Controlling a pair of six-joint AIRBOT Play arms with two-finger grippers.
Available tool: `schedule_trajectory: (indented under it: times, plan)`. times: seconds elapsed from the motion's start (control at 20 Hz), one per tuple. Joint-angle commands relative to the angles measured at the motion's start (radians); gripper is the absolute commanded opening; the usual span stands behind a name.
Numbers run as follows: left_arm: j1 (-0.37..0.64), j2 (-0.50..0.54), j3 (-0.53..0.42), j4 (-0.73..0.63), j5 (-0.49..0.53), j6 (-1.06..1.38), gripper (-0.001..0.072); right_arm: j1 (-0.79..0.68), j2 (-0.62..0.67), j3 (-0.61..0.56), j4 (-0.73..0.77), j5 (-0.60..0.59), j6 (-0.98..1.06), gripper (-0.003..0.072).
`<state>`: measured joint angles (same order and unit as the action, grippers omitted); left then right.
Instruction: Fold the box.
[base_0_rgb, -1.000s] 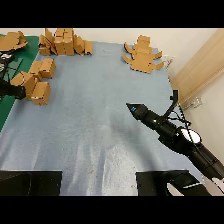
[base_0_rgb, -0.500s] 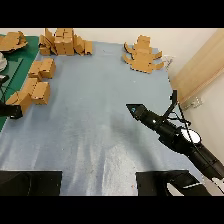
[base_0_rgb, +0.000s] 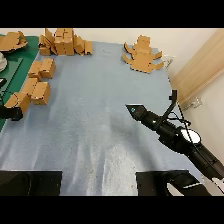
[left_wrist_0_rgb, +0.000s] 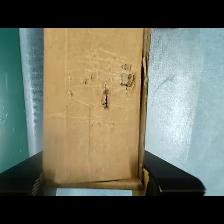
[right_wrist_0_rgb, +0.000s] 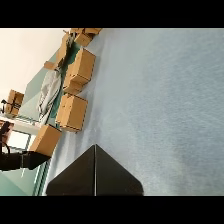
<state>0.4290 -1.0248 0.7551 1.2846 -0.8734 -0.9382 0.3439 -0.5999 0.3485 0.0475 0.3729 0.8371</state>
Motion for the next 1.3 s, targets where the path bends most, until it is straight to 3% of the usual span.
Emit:
schedule_trajectory:
  times: [0.0, 0.05, 0.15, 0.45, 0.6, 0.65, 0.7, 0.75, 0.9, 1.05, 1.25]
  plan:
    - [0.001, -0.009, -0.002, -0.006, 0.027, 0.006, 0.0408, 0.000, 0.001, 0.001, 0.001, 0.000, 0.002, 0.0004]
    - [0.001, -0.010, -0.002, -0.006, 0.024, 0.006, 0.0410, 0.000, 0.001, 0.001, 0.001, 0.000, 0.002, 0.0004]
    - [0.003, -0.010, -0.002, -0.003, 0.008, 0.003, 0.0694, 0.000, 0.001, 0.001, 0.001, 0.000, 0.002, 0.0004]
    - [0.003, 0.020, 0.003, 0.062, -0.087, 0.000, 0.0694, 0.000, 0.001, 0.001, 0.000, 0.022, 0.002, 0.0004]
    - [0.001, 0.078, 0.056, 0.048, -0.121, -0.043, 0.0692, 0.000, 0.001, 0.002, -0.030, 0.041, 0.002, 0.0004]
    - [0.001, 0.100, 0.080, 0.012, -0.122, -0.117, 0.0533, 0.000, -0.005, 0.002, -0.036, 0.040, 0.002, 0.0004]
    - [0.000, 0.121, 0.094, -0.064, -0.130, -0.149, 0.0121, 0.000, -0.023, 0.003, -0.039, 0.041, 0.002, 0.0004]
    - [-0.015, 0.142, 0.097, -0.195, -0.140, -0.087, 0.0010, 0.000, -0.058, 0.006, -0.051, 0.059, 0.004, 0.0004]
    - [-0.167, 0.154, 0.097, -0.474, -0.193, 0.033, 0.0009, 0.001, -0.240, 0.064, -0.152, 0.182, 0.037, 0.0004]
    - [-0.435, 0.110, 0.098, -0.488, -0.164, 0.033, 0.0009, 0.009, -0.438, 0.231, -0.270, 0.301, 0.034, 0.0004]
    - [-0.723, -0.034, 0.098, -0.503, -0.033, 0.030, 0.0009, 0.082, -0.580, 0.424, -0.437, 0.308, 0.035, 0.0004]
